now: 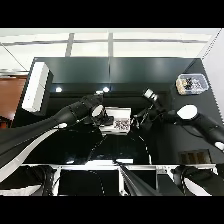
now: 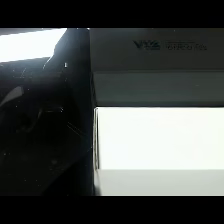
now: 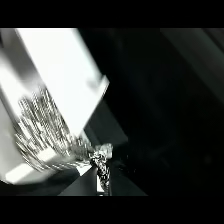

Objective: Fold the box and place the chain.

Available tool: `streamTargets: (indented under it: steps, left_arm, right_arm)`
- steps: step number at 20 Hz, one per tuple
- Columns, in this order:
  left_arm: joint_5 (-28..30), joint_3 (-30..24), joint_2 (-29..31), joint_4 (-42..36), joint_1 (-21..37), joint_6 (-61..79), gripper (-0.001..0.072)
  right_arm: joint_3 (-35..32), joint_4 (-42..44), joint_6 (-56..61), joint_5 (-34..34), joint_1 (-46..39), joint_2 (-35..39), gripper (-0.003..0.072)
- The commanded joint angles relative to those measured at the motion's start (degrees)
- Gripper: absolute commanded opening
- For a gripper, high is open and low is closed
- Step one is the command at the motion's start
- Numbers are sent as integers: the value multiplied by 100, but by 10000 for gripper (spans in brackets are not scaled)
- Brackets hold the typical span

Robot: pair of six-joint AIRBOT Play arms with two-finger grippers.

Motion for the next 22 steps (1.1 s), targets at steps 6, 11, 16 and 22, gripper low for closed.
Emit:
streamTargets:
  steps: [6,11,16,22]
  left_arm:
    - [-7,2,-2,0,4,2,33]
    - [-7,2,-2,0,4,2,33]
    - [-7,2,-2,0,4,2,33]
    - [-7,2,-2,0,4,2,33]
  right_arm:
    - [2162,560,2094,2907,-352,610,22]
    - [2146,1032,2096,2658,-142,326,23]
    - [1565,654,2146,2057,328,-435,39]
    - [1631,-546,2544,2682,-719,-275,331]
